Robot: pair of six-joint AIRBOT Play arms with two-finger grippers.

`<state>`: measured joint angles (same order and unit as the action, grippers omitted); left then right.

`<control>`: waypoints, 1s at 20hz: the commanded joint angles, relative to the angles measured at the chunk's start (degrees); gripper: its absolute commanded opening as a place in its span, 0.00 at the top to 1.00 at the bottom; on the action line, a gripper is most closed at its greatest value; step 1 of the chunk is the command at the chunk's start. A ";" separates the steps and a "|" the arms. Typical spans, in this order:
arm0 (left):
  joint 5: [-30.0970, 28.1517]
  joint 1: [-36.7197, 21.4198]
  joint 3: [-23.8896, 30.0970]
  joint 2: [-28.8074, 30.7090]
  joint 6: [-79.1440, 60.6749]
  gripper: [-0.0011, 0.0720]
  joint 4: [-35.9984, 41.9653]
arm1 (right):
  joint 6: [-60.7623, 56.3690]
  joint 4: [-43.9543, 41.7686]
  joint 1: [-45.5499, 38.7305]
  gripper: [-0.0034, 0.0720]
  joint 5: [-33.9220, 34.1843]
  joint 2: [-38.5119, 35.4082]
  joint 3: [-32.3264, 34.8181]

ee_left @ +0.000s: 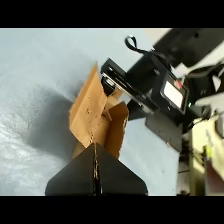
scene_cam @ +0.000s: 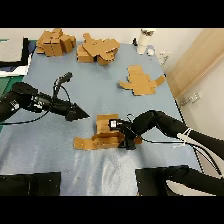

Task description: Fold the box.

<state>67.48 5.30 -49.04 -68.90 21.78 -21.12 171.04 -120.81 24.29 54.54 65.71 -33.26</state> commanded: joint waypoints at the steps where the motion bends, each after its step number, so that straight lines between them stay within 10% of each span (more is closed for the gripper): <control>1: -2.10 2.56 0.11 2.73 -10.88 0.98 -1.53 | 0.00 -0.02 -0.02 0.24 -0.02 0.04 0.00; 6: -12.07 3.56 7.56 3.28 -30.58 0.95 -2.47 | 0.00 0.00 -0.02 0.24 -0.04 0.04 0.00; 8: -13.38 3.80 12.39 3.28 -37.42 0.11 -2.47 | 0.00 0.00 -0.02 0.25 -0.04 0.04 0.00; 20: -22.75 16.55 18.29 3.23 -33.40 0.08 -6.36 | 0.00 0.00 -0.02 0.24 -0.04 0.04 0.00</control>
<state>47.16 19.49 -31.11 -65.69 -14.11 -25.74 171.04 -120.79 24.29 54.57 65.71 -33.26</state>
